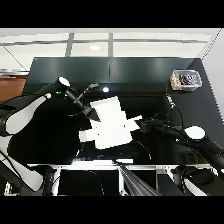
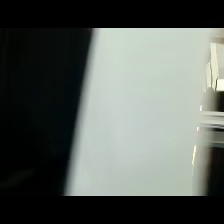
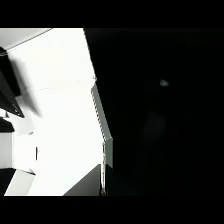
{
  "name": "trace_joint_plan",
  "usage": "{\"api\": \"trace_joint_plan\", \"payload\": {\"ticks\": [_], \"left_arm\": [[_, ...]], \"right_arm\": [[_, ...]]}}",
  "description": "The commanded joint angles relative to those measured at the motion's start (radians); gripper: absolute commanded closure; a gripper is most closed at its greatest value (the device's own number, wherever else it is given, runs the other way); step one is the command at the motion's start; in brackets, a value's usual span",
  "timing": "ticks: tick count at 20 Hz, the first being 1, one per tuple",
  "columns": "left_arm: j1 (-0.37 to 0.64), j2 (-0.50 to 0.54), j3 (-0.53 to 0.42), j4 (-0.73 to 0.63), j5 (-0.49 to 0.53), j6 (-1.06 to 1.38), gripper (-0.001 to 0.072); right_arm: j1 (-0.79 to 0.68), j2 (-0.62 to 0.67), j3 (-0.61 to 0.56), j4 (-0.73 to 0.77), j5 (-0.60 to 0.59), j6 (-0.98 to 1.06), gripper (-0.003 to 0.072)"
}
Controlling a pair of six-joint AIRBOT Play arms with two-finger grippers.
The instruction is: Fold the box and place the chain.
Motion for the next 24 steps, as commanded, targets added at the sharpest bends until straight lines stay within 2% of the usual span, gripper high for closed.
{"api": "trace_joint_plan", "payload": {"ticks": [1,2,3,4,5,6,7,9,11,13,14,17,21,24], "left_arm": [[-0.006,-0.002,0.002,0.01,-0.009,0.002,0.0686],[-0.006,-0.001,0.002,0.01,-0.012,0.004,0.0681],[-0.005,0.0,0.002,0.01,-0.011,0.004,0.0681],[-0.004,0.004,0.002,0.011,-0.01,0.004,0.0682],[-0.003,0.011,0.002,0.014,-0.007,0.003,0.0682],[-0.003,0.024,0.002,0.018,-0.006,0.003,0.0683],[-0.003,0.04,0.002,0.023,-0.002,0.003,0.0684],[-0.01,0.096,-0.001,0.029,0.053,0.005,0.0686],[-0.027,0.191,-0.019,0.029,0.182,0.068,0.0686],[-0.052,0.286,-0.043,0.029,0.33,0.198,0.0684],[-0.065,0.312,-0.046,0.033,0.378,0.302,0.0683],[-0.107,0.299,-0.045,0.097,0.423,0.51,0.0683],[-0.19,0.253,-0.045,0.251,0.477,0.519,0.0683],[-0.234,0.251,-0.045,0.264,0.525,0.519,0.0682]], "right_arm": [[0.0,0.0,-0.001,0.0,-0.002,0.003,0.067],[0.0,0.0,-0.001,-0.001,-0.002,0.003,0.0669],[0.0,0.0,-0.001,-0.003,-0.002,0.003,0.0577],[0.0,0.0,0.002,-0.003,-0.001,0.009,0.0274],[-0.002,0.001,0.016,-0.003,0.008,0.019,0.001],[-0.008,0.001,0.048,-0.013,0.043,0.016,-0.0027],[-0.021,0.001,0.093,-0.073,0.087,-0.002,-0.0027],[-0.054,0.001,0.222,-0.333,0.197,-0.027,-0.0027],[-0.068,0.001,0.331,-0.601,0.263,-0.028,-0.0026],[-0.068,0.001,0.362,-0.779,0.269,-0.066,-0.0026],[-0.065,-0.003,0.36,-0.82,0.279,-0.121,-0.0026],[-0.039,-0.048,0.352,-0.849,0.287,-0.266,-0.0026],[0.016,-0.115,0.352,-0.848,0.286,-0.34,-0.0026],[0.052,-0.159,0.352,-0.846,0.303,-0.343,-0.0026]]}}
